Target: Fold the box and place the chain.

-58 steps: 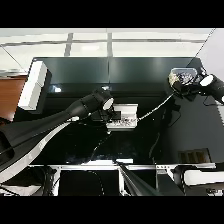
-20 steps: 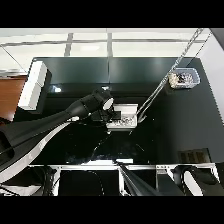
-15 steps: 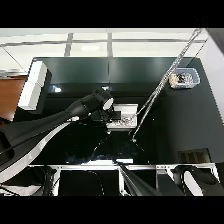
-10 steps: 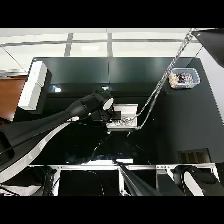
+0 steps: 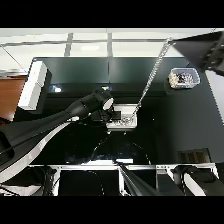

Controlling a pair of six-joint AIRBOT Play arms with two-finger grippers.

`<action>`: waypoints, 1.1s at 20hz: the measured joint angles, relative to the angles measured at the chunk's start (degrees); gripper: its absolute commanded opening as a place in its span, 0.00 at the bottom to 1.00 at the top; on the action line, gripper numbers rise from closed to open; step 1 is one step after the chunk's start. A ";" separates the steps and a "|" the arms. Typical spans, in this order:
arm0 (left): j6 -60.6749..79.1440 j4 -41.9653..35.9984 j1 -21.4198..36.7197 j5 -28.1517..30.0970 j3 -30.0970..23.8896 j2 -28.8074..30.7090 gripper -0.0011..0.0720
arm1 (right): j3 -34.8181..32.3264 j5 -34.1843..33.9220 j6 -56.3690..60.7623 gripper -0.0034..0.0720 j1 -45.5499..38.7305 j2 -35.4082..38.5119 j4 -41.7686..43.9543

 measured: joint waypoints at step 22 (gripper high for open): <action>0.00 0.00 0.00 0.00 0.00 0.00 0.05 | -24.57 -11.23 8.31 0.07 9.46 -6.01 -12.26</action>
